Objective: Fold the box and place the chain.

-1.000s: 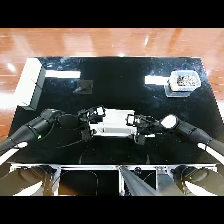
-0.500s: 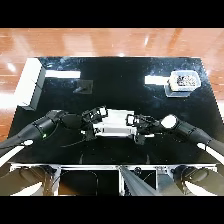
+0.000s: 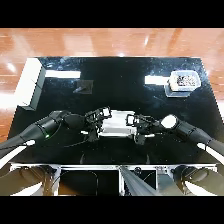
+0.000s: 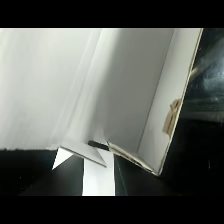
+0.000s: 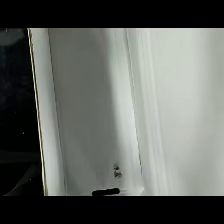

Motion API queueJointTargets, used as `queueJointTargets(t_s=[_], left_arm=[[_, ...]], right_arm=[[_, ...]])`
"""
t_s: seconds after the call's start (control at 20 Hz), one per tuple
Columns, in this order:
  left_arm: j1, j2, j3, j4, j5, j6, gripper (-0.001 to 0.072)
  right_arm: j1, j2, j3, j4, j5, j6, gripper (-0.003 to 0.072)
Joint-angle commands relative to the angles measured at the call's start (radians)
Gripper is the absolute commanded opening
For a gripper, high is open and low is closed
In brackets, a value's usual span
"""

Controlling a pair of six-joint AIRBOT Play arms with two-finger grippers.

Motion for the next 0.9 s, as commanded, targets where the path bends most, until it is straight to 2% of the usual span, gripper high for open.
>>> queueJointTargets(t_s=[0.0, 0.25, 0.45, 0.5, 0.55, 0.75, 0.85], left_arm=[[-0.016, -0.002, 0.005, -0.037, -0.006, 0.001, 0.0283], [-0.067, -0.003, 0.005, -0.039, -0.053, 0.001, 0.0283], [-0.068, -0.016, 0.005, -0.039, -0.06, 0.0, 0.0289], [-0.069, -0.022, 0.005, -0.039, -0.064, -0.001, 0.0332], [-0.069, -0.026, 0.005, -0.039, -0.074, -0.008, 0.041], [-0.068, -0.026, 0.005, -0.039, -0.113, -0.008, 0.0439], [-0.068, -0.026, 0.005, -0.04, -0.109, -0.008, 0.0419]], right_arm=[[0.001, 0.0, 0.0, 0.0, 0.0, 0.0, 0.0488], [0.001, 0.0, 0.0, 0.0, 0.0, 0.0, 0.0488], [0.001, -0.001, 0.0, 0.0, 0.0, 0.0, 0.0488], [0.001, 0.0, 0.0, 0.0, 0.0, 0.0, 0.0488], [0.001, 0.0, 0.0, 0.0, 0.0, 0.0, 0.0488], [0.001, 0.0, 0.0, 0.0, 0.0, 0.0, 0.0488], [0.001, 0.0, 0.0, 0.0, 0.0, 0.0, 0.0488]])
